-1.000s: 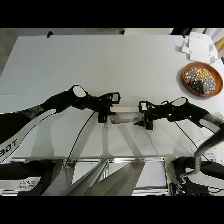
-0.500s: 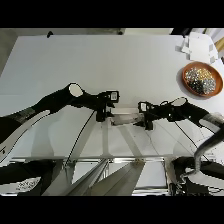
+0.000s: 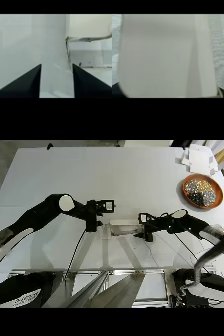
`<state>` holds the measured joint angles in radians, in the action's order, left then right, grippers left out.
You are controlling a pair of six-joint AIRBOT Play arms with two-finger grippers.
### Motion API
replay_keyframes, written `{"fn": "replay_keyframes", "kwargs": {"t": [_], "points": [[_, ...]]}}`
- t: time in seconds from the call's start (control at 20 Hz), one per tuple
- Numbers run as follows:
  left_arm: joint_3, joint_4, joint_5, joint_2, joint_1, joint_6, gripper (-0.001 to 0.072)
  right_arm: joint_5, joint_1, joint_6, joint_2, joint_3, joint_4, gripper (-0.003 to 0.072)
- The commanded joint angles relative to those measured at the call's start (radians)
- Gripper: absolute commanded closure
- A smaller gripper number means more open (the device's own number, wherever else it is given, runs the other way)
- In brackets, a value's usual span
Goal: Fold the box and place the chain.
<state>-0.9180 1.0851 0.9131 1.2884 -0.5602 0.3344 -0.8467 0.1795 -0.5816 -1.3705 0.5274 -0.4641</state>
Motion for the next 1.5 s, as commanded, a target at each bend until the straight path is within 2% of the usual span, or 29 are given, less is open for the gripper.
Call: {"fn": "replay_keyframes", "kwargs": {"t": [0.0, 0.05, 0.1, 0.25, 0.4, 0.5, 0.75, 0.85, 1.05, 1.15, 1.25, 1.45], "points": [[-0.001, 0.053, 0.089, -0.097, 0.0, 0.064, 0.0508, -0.003, 0.0, -0.003, 0.0, 0.0, -0.002, 0.0265], [-0.001, 0.05, 0.116, -0.123, -0.002, 0.088, 0.0638, -0.003, 0.0, -0.003, 0.0, 0.0, -0.002, 0.0265], [-0.001, 0.042, 0.15, -0.148, -0.002, 0.115, 0.0708, -0.003, 0.0, -0.003, 0.0, 0.0, -0.002, 0.0265], [0.0, -0.055, 0.232, -0.174, -0.003, 0.237, 0.0708, -0.003, 0.0, -0.003, 0.0, 0.0, -0.002, 0.0265], [0.008, -0.228, 0.215, -0.165, -0.006, 0.291, 0.0709, -0.003, 0.0, -0.003, 0.0, 0.0, -0.002, 0.0265], [0.022, -0.296, 0.139, -0.155, -0.042, 0.291, 0.0709, -0.003, 0.0, -0.003, 0.0, 0.0, -0.002, 0.0265], [0.034, -0.3, -0.071, -0.064, -0.209, 0.291, 0.0708, -0.003, 0.0, -0.003, 0.001, 0.0, -0.003, 0.0265], [0.034, -0.304, -0.232, -0.013, -0.244, 0.304, 0.0709, -0.003, 0.0, -0.003, 0.001, 0.0, -0.002, 0.0265], [0.034, -0.374, -0.597, 0.078, -0.244, 0.467, 0.0709, -0.003, 0.0, -0.003, 0.001, 0.0, -0.002, 0.0265], [0.034, -0.374, -0.703, 0.111, -0.244, 0.565, 0.0709, -0.003, 0.0, -0.003, 0.001, 0.0, -0.003, 0.0265], [0.034, -0.373, -0.721, 0.142, -0.244, 0.611, 0.0709, -0.003, 0.0, -0.003, 0.001, 0.0, -0.002, 0.0265], [0.034, -0.374, -0.68, 0.187, -0.247, 0.613, 0.0709, -0.003, 0.0, -0.003, 0.001, 0.0, -0.003, 0.0265]]}}
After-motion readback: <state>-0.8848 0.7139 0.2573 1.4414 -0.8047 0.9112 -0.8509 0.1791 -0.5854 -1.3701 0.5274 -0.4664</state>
